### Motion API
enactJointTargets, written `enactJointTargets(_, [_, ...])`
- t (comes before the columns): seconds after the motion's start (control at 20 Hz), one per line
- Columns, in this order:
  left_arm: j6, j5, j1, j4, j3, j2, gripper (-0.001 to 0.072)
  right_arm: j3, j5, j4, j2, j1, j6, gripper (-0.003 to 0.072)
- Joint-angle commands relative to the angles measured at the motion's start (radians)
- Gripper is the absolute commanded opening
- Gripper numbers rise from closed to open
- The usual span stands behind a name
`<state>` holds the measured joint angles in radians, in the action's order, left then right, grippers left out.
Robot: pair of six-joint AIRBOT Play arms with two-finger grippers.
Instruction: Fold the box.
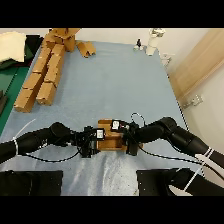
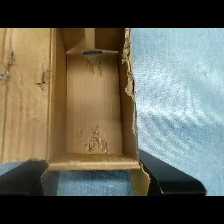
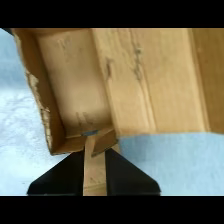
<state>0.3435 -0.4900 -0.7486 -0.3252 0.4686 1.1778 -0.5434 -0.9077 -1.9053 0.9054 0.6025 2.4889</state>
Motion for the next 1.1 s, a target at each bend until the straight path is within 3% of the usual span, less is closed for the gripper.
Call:
enactJointTargets(0.0, [0.000, 0.000, 0.001, 0.000, 0.000, 0.000, 0.0590, 0.000, 0.002, -0.050, 0.004, 0.036, 0.026, 0.0156])
enactJointTargets(0.3, [0.000, 0.000, 0.001, 0.000, 0.000, 0.000, 0.0590, 0.000, 0.096, -0.051, 0.048, 0.073, 0.026, 0.0169])
enactJointTargets(0.4, [0.000, 0.000, 0.001, 0.000, 0.000, 0.000, 0.0590, 0.000, 0.095, -0.060, 0.056, 0.073, 0.025, 0.0442])
enactJointTargets(0.8, [0.000, 0.000, 0.001, 0.000, 0.000, 0.000, 0.0590, 0.000, 0.034, -0.056, 0.055, 0.072, 0.025, 0.0454])
enactJointTargets(0.95, [0.000, 0.000, 0.001, 0.000, 0.000, 0.000, 0.0590, -0.002, 0.006, 0.029, 0.036, 0.071, -0.070, 0.0453])
enactJointTargets(1.0, [0.000, 0.000, 0.001, 0.000, 0.000, 0.000, 0.0590, -0.005, -0.024, 0.103, 0.022, 0.070, -0.163, 0.0445])
enactJointTargets(1.05, [0.000, 0.000, 0.001, 0.000, 0.000, 0.000, 0.0590, -0.007, -0.060, 0.185, 0.007, 0.070, -0.270, 0.0349])
